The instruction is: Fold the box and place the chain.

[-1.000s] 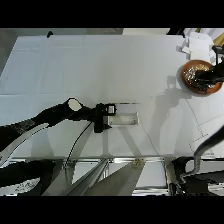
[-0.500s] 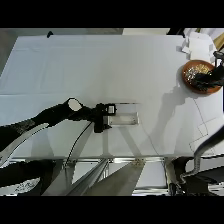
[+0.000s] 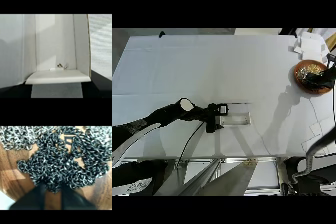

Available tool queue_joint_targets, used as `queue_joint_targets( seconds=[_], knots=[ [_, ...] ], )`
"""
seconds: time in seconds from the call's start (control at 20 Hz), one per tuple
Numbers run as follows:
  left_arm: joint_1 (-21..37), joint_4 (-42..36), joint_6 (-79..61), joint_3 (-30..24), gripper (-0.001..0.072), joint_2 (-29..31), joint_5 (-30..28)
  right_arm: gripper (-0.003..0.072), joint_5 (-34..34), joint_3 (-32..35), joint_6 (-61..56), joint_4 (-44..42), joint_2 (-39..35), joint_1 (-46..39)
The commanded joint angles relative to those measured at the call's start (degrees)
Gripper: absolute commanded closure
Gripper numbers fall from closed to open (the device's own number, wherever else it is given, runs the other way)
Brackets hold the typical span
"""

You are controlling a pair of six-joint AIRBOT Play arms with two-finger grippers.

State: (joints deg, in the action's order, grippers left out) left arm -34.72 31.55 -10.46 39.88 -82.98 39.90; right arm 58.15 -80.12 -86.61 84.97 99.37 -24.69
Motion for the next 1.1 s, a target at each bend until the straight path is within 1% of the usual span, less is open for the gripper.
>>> queue_joint_targets(
  seconds=[0.0, 0.1, 0.25, 0.55, 0.9, 1.05],
  knots=[
    [0.0, 0.0, 0.0, 0.0, 0.0574, 0.0, 0.0, 0.0629, 1.0, 0.0, 0.1, -1.1, 0.9, -0.1],
    [0.0, 0.0, 0.0, 0.0, 0.0574, 0.0, 0.0, 0.0668, 1.6, 0.0, 0.1, -1.1, 0.5, -0.1],
    [0.0, 0.0, 0.0, 0.0, 0.0574, 0.0, 0.0, 0.0669, 3.6, 0.0, 3.2, -1.2, -1.7, 0.0],
    [0.0, 0.0, 0.0, 0.0, 0.0574, 0.0, 0.0, 0.0669, 6.7, 0.0, 7.5, -1.2, -9.7, 0.0],
    [0.0, 0.0, 0.0, 0.0, 0.0574, 0.0, 0.0, 0.0670, 16.9, 0.0, 13.1, -1.8, -19.7, 0.0],
    [0.0, 0.0, 0.0, 0.0, 0.0574, 0.0, 0.0, 0.0670, 19.7, 0.0, 15.0, -7.7, -24.5, 0.0]
  ],
)
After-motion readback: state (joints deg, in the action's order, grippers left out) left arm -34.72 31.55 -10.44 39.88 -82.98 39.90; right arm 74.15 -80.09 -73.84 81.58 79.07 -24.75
